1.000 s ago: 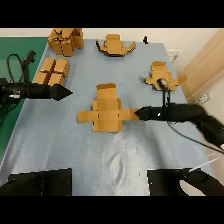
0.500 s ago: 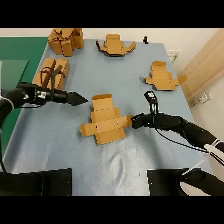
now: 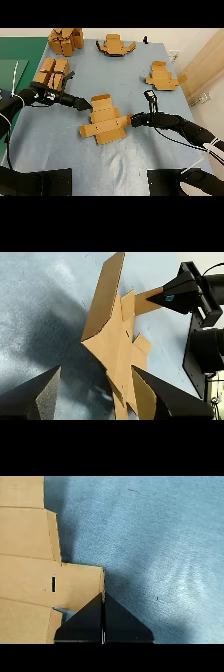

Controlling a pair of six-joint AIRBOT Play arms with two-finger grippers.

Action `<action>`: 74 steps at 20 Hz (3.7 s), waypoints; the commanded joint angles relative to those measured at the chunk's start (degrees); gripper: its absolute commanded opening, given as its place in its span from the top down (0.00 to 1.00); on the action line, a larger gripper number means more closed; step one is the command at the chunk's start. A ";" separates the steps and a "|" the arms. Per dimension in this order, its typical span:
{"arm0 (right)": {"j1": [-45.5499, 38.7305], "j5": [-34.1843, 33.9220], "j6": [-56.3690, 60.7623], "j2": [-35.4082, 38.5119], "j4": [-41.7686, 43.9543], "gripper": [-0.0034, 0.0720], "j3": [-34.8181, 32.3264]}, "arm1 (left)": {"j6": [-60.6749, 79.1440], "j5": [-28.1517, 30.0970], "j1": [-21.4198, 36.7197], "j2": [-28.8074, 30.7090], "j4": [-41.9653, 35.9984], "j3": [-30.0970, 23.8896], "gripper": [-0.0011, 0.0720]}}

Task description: Fold the box.

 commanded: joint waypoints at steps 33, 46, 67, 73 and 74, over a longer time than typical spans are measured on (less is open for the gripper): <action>-0.09 -18.14 6.21 10.16 -34.32 0.54 2.82 | 29.90 -2.60 -4.09 -4.66 -5.27 9.88 0.96; 24.61 -20.57 -17.77 6.64 -31.43 0.55 3.89 | 55.82 6.49 -9.73 0.90 -3.10 1.44 0.97; 27.93 -4.94 2.16 -6.10 -55.04 0.54 9.14 | 52.11 2.67 -9.03 1.77 -0.02 -2.29 0.96; 28.15 -11.93 2.08 -1.90 -52.98 0.55 10.32 | 52.11 4.37 -9.03 1.77 -0.07 -2.29 0.96; 28.15 -11.78 1.84 -1.18 -53.31 0.55 10.32 | 52.11 4.59 -9.03 1.77 -0.09 -2.29 0.96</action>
